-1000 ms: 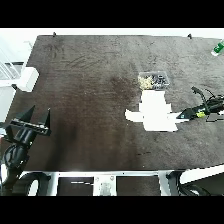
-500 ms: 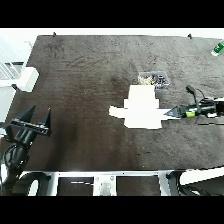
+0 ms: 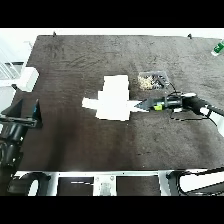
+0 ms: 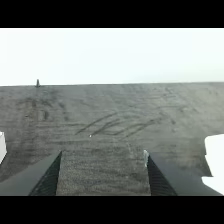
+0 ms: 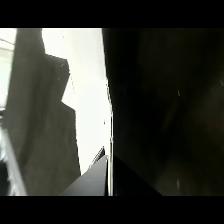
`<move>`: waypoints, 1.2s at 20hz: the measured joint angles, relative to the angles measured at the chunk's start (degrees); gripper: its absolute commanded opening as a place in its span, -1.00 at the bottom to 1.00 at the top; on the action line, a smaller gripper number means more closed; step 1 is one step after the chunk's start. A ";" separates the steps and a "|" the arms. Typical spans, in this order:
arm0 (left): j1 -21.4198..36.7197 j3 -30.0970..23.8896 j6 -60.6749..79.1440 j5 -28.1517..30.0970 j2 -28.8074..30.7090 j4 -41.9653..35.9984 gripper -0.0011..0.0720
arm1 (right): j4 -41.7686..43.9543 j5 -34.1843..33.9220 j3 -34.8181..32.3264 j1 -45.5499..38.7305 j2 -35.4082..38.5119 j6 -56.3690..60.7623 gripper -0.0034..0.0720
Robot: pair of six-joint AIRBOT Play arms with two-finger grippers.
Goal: Fold the box and place the chain.
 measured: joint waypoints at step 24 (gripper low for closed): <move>7.63 73.20 -38.36 -46.93 -89.53 25.64 0.65 | -8.57 -10.99 3.91 6.80 0.04 4.22 -0.89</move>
